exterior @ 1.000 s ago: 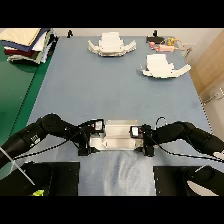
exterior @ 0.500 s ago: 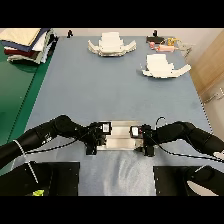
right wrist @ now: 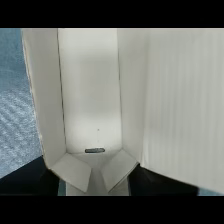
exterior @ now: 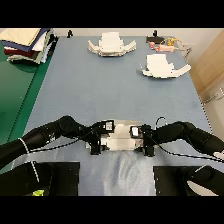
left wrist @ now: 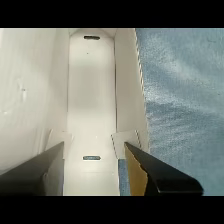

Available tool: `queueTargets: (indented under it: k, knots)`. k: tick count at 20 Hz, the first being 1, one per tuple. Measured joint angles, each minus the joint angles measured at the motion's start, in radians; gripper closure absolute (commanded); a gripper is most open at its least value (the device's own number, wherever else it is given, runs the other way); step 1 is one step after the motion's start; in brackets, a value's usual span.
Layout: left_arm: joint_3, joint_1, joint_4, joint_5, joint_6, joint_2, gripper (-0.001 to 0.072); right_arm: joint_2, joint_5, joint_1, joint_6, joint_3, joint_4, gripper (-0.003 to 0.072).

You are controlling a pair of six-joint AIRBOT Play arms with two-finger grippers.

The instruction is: Fold the box.

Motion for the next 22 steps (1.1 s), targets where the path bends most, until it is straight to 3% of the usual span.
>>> queueTargets:
  k: [3,5,10,15,19,22]
  knots:
    - [0.001,-0.001,0.021,-0.005,-0.050,-0.005,0.0127,0.000,0.000,0.000,0.000,0.000,0.000,0.0137]
    - [0.001,-0.001,0.073,-0.014,-0.108,-0.003,0.0685,0.000,0.000,0.000,0.000,0.000,0.000,0.0137]
    - [0.047,0.004,0.285,-0.121,-0.427,0.074,0.0693,0.000,0.000,0.000,0.000,0.000,0.000,0.0137]
    - [0.093,0.024,0.483,-0.250,-0.874,0.250,0.0693,0.000,0.000,0.000,0.000,0.000,0.000,0.0137]
    - [0.101,0.131,0.660,-0.343,-1.305,0.371,0.0693,0.000,0.000,0.000,0.000,0.000,0.000,0.0137]
    - [0.082,0.250,0.696,-0.422,-1.487,0.394,0.0693,0.000,0.000,0.000,0.000,0.000,0.000,0.0137]
